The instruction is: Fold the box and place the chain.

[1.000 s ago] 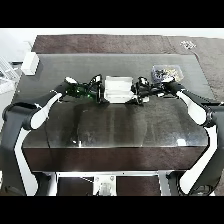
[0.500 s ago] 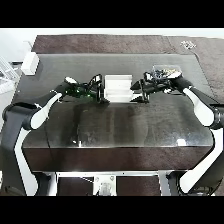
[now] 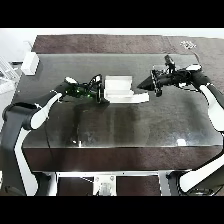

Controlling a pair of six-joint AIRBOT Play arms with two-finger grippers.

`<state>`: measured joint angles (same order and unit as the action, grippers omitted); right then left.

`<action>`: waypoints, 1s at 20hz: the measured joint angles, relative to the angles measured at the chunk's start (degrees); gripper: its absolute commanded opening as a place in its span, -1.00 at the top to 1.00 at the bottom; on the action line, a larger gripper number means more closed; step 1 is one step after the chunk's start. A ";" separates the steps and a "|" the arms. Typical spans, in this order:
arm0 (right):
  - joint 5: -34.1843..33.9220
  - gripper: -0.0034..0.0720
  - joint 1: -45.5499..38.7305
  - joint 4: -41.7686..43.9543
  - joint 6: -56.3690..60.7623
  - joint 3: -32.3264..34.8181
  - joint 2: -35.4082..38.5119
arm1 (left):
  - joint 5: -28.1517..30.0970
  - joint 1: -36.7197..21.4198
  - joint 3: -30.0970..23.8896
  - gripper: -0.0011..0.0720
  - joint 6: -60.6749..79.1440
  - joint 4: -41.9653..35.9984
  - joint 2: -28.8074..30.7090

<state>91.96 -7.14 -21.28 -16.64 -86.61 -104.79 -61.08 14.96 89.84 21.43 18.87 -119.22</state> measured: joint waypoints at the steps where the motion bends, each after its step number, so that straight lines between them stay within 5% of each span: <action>1: -0.15 0.89 0.79 1.29 1.20 0.00 0.04 | 0.00 0.00 0.00 -0.35 0.00 0.02 0.00; 11: -25.22 0.90 9.38 -6.29 4.37 -1.42 -1.51 | -0.09 0.00 0.00 -0.35 0.00 0.00 0.00; 20: -29.44 0.90 10.21 -11.76 7.69 -7.56 -7.85 | -0.07 0.00 0.00 -0.35 -0.02 0.00 0.00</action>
<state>62.52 3.07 -33.04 -8.95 -94.17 -112.64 -61.14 14.96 89.84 21.41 18.87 -119.22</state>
